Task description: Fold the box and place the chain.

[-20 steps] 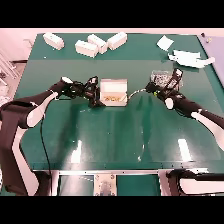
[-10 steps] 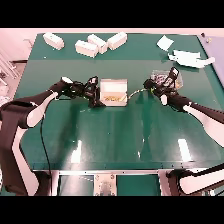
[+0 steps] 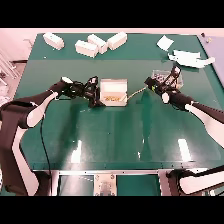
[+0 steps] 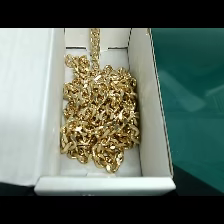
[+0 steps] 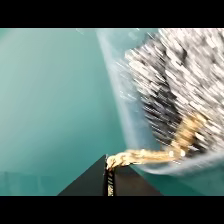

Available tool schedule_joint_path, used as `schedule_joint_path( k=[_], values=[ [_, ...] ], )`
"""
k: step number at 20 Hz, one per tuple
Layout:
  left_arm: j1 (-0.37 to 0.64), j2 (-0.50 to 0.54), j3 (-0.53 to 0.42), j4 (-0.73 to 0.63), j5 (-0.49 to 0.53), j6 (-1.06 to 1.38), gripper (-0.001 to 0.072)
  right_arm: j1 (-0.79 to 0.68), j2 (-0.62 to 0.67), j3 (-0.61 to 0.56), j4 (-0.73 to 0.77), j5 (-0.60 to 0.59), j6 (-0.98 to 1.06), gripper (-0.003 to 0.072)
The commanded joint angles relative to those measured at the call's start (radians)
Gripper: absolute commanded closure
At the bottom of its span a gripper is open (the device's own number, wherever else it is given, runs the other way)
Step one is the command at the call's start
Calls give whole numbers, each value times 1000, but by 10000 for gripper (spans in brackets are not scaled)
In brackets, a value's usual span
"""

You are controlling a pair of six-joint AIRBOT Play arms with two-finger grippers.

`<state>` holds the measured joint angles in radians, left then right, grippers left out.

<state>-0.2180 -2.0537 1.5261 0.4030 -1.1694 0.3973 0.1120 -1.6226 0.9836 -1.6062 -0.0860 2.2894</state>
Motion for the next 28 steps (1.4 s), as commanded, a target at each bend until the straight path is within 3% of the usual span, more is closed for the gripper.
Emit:
schedule_joint_path(
  k=[1, 7, 11, 16, 23, 28],
  values=[
    [1, 1, 1, 1, -1, 0, 241, 31, 122, 1, -2, -2, -73, 678],
    [1, 1, 1, 1, -1, 0, 240, 135, 508, 2, -2, 16, -214, 679],
    [1, 1, 1, 0, 0, 0, 241, 236, 627, 26, -2, 15, -270, 679],
    [1, 1, 1, 1, -1, 0, 241, 394, 619, 50, -2, 16, -309, 679],
    [1, 1, 1, 1, -1, 0, 241, 433, 511, 42, 2, 83, -273, 679],
    [1, 1, 1, 1, -1, 0, 241, 480, 410, 11, 3, 193, -246, 679]
  ],
)
